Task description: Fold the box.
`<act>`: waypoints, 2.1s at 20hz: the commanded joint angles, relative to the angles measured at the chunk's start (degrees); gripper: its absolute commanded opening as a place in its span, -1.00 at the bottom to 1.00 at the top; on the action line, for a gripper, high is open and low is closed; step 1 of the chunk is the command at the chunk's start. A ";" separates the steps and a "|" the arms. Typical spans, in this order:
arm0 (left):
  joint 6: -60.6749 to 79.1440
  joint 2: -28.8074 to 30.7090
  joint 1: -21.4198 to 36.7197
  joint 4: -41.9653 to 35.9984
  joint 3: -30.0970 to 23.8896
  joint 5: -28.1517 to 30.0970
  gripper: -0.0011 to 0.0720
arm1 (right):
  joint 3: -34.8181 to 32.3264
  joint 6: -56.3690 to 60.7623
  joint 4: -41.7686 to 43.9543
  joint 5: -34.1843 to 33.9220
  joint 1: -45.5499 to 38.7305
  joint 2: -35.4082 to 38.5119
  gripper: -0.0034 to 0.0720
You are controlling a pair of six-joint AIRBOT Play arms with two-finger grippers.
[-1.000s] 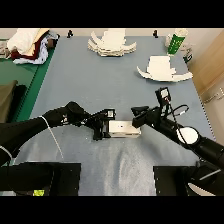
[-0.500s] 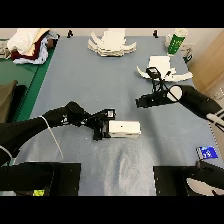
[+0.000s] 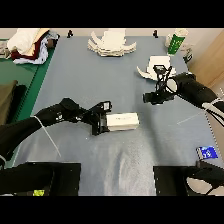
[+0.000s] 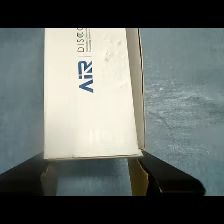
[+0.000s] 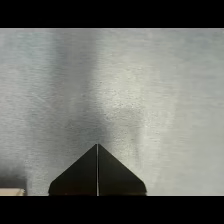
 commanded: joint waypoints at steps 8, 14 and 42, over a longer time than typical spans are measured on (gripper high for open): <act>-16.68 1.64 24.17 0.20 3.63 14.32 -0.05 | 0.31 3.10 -1.33 0.76 0.00 -0.15 -0.90; -20.44 -8.39 35.50 0.22 18.36 26.43 -0.05 | 0.28 3.10 -1.36 0.76 0.00 -0.15 -0.90; -23.93 -34.12 40.30 -0.02 37.38 32.04 0.15 | 0.31 3.10 -1.33 0.76 0.00 -0.15 -0.90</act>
